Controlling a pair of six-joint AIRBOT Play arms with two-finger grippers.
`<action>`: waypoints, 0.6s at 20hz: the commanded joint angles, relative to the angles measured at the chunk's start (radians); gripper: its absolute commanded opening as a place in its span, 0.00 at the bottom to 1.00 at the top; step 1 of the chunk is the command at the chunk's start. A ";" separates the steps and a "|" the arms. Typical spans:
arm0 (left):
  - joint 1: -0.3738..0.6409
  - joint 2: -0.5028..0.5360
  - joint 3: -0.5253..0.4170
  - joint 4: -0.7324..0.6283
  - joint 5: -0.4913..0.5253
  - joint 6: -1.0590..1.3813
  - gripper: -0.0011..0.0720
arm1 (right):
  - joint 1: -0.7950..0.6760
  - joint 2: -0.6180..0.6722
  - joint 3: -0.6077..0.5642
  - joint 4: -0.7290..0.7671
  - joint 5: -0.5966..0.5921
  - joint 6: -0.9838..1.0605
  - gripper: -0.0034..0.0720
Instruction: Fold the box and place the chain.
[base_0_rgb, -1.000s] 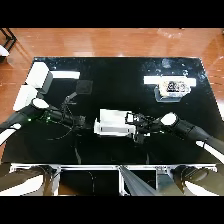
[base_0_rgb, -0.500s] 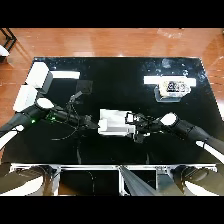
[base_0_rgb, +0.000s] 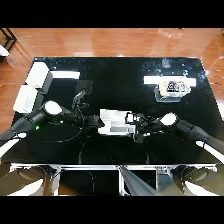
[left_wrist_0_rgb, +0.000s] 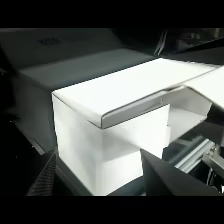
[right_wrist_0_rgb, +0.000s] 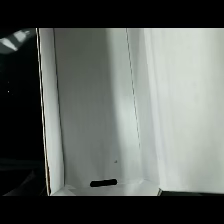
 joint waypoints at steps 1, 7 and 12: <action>-0.027 0.003 0.001 0.015 0.053 -0.039 0.89 | 0.001 -0.001 0.000 0.000 0.000 0.000 0.51; -0.077 -0.003 0.001 0.015 0.117 -0.081 0.89 | 0.001 -0.001 0.000 0.000 0.000 0.000 0.51; -0.118 -0.007 0.001 0.017 0.165 -0.140 0.89 | 0.001 -0.001 0.000 0.000 0.000 0.000 0.51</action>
